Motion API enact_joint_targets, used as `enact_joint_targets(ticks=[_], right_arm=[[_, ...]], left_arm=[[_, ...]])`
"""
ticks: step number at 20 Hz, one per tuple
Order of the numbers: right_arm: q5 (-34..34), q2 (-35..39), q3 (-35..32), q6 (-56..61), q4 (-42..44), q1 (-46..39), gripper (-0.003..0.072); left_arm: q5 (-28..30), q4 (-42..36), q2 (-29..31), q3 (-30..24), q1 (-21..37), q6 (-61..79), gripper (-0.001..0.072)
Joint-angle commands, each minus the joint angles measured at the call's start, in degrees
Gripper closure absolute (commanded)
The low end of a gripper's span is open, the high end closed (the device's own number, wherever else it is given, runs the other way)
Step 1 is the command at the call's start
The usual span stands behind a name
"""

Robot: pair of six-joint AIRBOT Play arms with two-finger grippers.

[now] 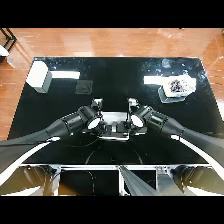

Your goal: Fold the box and place the chain.

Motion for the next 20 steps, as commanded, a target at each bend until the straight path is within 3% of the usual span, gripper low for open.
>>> enact_joint_targets(ticks=[1, 3, 6, 11, 12, 13, 14, 20], right_arm=[[0.1, 0.0, 0.0, 0.0, 0.1, 0.0, 0.0452], [0.1, 0.0, 0.0, -0.4, 0.2, 0.0, 0.0615], [0.2, 0.0, 0.0, -0.5, 0.3, 0.0, 0.0667], [0.4, 0.3, 0.0, -0.7, 0.3, 0.0, 0.0657], [0.4, 0.7, 0.0, -1.1, 0.2, 0.0, 0.0621], [0.7, 1.3, 0.0, -1.1, -0.4, 0.0, 0.0327], [1.2, 2.0, 0.0, -1.2, -1.1, -0.1, 0.0212], [4.2, 10.7, 0.0, -8.6, -2.8, -0.1, 0.0206]], left_arm=[[0.2, -0.2, 0.0, 0.0, 0.0, -0.1, 0.0691], [0.2, -0.2, 0.0, 0.0, 0.0, -0.1, 0.0691], [0.2, -0.2, 0.0, 0.0, 0.0, -0.1, 0.0691], [0.2, -0.2, 0.0, 0.0, 0.0, -0.1, 0.0691], [0.2, -0.2, 0.0, 0.0, 0.0, -0.1, 0.0691], [0.2, -0.2, 0.0, 0.0, 0.0, -0.1, 0.0691], [0.2, -0.2, 0.0, 0.0, 0.0, -0.1, 0.0691], [0.2, -0.4, 0.0, 0.0, 0.0, -0.1, 0.0692]])
